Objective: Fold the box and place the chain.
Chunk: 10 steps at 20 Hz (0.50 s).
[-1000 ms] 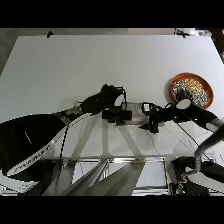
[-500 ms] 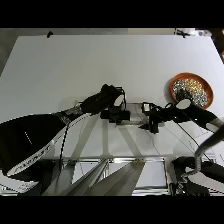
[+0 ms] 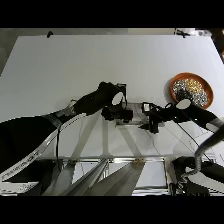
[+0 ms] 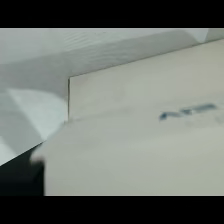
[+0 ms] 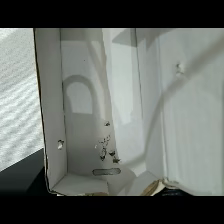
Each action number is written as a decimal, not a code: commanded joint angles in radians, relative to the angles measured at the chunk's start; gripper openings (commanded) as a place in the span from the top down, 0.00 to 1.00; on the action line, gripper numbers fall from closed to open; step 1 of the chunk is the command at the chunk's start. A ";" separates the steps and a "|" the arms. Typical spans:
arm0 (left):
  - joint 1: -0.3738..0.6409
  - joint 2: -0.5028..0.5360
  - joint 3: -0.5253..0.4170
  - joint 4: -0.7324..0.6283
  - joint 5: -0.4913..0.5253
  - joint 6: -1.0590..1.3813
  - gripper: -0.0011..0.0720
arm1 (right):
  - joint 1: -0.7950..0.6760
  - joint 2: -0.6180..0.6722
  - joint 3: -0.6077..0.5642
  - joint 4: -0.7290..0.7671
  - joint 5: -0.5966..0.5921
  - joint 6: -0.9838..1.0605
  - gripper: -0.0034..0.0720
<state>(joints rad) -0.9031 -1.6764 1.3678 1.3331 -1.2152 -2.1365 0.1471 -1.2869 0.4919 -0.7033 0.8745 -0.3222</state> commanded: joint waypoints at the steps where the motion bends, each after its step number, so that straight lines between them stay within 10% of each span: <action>1: 0.007 0.066 -0.002 0.038 -0.057 0.157 0.17 | 0.000 0.001 0.000 0.000 0.000 0.000 0.41; 5: 0.012 0.192 -0.037 0.118 -0.158 0.515 0.03 | 0.000 0.001 0.000 0.000 0.000 0.000 0.41; 10: 0.064 0.383 -0.277 0.100 0.068 1.133 0.03 | 0.000 0.001 0.000 0.000 0.000 0.000 0.41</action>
<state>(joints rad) -0.8646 -1.3895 1.2076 1.4338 -1.2659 -1.3754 0.1471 -1.2869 0.4919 -0.7033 0.8745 -0.3222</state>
